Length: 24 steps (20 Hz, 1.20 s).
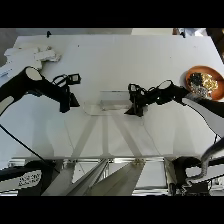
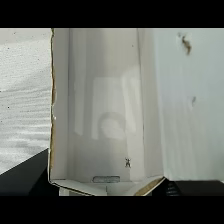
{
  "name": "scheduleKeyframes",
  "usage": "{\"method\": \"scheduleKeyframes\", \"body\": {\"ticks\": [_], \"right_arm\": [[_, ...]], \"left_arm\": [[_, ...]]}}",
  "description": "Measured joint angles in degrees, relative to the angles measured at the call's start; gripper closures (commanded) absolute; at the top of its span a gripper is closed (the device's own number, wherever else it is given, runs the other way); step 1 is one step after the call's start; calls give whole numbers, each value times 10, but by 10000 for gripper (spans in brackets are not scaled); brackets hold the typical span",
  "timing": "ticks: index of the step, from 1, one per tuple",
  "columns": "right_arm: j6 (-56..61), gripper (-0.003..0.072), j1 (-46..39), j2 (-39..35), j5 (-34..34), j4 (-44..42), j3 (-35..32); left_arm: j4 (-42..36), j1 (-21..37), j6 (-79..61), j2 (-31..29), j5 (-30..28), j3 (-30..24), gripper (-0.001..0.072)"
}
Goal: Fold the box and place the chain.
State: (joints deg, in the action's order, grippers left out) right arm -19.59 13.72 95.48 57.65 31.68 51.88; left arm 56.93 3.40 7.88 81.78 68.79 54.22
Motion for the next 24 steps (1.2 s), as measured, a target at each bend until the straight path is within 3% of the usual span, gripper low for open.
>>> {"method": "scheduleKeyframes", "body": {"ticks": [3, 7, 16, 24], "right_arm": [[0, 377, 0, 0, 0, 0, 0], [0, 377, 0, 0, 0, 0, 0], [0, 377, 0, 0, 0, 0, 0], [0, 377, 0, 0, 0, 0, 0]], "left_arm": [[1, -25, 7, -1, -35, -22, 700], [-63, -44, -2, 8, -63, -34, 697], [-120, -59, -50, 27, -84, -40, 667], [-66, -55, -53, 33, -87, -40, 681]]}}
